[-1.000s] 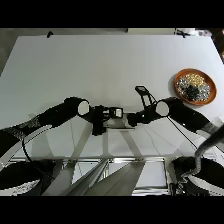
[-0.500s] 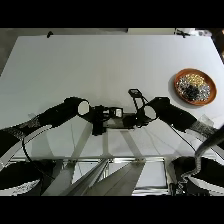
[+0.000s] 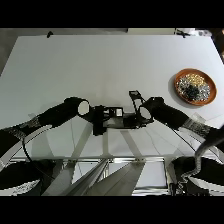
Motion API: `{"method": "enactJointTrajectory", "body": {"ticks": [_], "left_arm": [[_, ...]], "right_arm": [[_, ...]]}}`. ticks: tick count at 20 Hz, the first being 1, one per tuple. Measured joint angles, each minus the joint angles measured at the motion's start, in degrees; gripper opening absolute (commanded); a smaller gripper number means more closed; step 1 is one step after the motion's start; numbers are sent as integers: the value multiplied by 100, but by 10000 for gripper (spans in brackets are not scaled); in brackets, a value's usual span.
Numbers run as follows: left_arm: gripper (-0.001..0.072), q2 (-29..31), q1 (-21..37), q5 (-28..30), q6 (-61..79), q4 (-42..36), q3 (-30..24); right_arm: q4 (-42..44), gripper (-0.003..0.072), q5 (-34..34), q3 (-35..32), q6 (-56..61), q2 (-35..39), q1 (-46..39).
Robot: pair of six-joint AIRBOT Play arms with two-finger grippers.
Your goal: Fold the box and place the chain.
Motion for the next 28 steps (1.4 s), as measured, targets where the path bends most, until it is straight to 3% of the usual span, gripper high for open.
{"method": "enactJointTrajectory", "body": {"ticks": [5, 6, 9, 13, 15, 17, 25, 28], "left_arm": [[210, 0, 2, -17, 26, 7, 0], [210, 0, 2, -22, 28, 9, 0], [210, 2, 4, -39, 92, 61, 2], [210, 2, 4, -37, 68, 52, 0], [210, 0, 4, -37, 50, 42, 0], [210, 2, 4, -37, 44, 33, 0], [210, 0, 4, -28, 61, 20, 0], [210, 0, 4, -28, 48, 15, 0]], "right_arm": [[39, 24, -13, 0, -72, -28, 2], [37, 72, -13, 0, -96, -31, 2], [46, 365, -48, 0, -195, -24, 4], [-17, 379, 59, -17, -227, 146, 9], [-94, 498, 205, -13, -341, 332, 4], [-181, 563, 374, -11, -411, 573, -2], [-761, 558, 1325, -17, -1095, 1554, -278], [-634, 547, 1370, -9, -1567, 1856, -415]]}}
